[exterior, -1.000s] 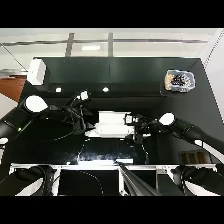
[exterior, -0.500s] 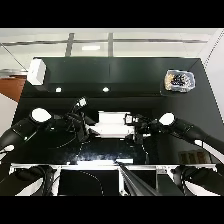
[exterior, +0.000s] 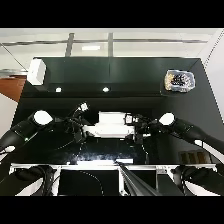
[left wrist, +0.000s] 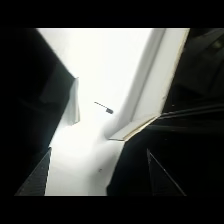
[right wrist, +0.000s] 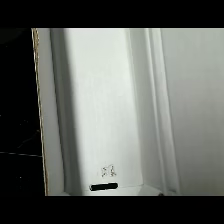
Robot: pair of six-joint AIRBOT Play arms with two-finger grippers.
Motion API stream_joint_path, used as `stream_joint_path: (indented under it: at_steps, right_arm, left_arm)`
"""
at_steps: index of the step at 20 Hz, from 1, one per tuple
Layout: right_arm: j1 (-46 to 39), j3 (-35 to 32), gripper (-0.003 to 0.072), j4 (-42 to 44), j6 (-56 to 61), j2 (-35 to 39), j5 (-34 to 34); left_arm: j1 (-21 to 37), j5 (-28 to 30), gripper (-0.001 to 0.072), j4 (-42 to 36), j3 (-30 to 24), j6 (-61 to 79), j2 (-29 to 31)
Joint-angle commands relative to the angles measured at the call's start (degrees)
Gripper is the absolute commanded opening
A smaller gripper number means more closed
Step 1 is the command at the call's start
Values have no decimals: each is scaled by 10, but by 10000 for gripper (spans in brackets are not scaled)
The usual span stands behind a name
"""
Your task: Fold the box and place the chain.
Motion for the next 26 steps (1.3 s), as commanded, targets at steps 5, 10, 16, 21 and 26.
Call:
stream_joint_path:
  at_steps: [5, 10, 16, 21, 26]
  right_arm:
    - [1, 0, 417, 0, 0, 0, 0]
    - [1, 0, 417, 0, 0, 0, 0]
    - [1, 0, 417, 0, 0, 0, 0]
    - [1, 0, 417, 0, 0, 0, 0]
    - [1, 0, 416, 0, 0, 0, 0]
  left_arm:
    - [-37, 61, 698, 16, 0, 156, -11]
    - [-48, 60, 698, 12, 0, 158, -15]
    - [-63, 62, 698, -3, 0, 156, -15]
    - [-107, 123, 685, 15, 0, 133, -17]
    - [-108, 118, 486, 77, 0, 74, -18]
